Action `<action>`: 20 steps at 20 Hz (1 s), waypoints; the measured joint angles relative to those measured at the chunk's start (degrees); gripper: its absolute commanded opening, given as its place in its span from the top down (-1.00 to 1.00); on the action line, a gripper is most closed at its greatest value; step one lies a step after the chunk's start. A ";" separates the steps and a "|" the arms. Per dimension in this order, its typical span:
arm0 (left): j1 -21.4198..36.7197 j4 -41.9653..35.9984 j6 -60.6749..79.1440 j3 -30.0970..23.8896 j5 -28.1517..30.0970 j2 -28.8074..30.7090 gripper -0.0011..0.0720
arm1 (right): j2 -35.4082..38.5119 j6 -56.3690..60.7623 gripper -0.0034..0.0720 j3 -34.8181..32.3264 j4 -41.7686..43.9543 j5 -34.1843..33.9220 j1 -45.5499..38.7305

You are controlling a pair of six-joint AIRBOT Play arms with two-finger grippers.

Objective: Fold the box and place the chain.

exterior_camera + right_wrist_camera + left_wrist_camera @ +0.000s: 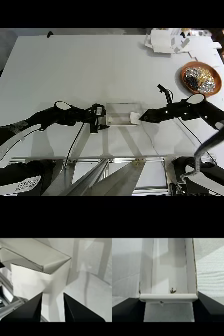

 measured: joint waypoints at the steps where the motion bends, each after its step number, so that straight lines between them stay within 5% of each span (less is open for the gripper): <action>1: 0.00 0.00 0.00 0.00 0.00 0.00 0.83 | 0.42 -0.02 0.05 0.00 0.15 0.17 0.02; 6: 0.00 0.00 -0.02 0.00 0.00 0.00 0.83 | 1.51 0.02 -0.18 0.00 -0.02 -1.05 2.71; 15: 0.00 0.00 -0.02 0.00 0.00 0.00 0.83 | 1.75 10.10 -0.18 0.57 -5.49 -13.11 14.40; 20: 0.00 0.00 -0.02 0.00 0.00 0.00 0.83 | 1.62 23.12 -0.18 4.11 -16.22 -16.87 20.02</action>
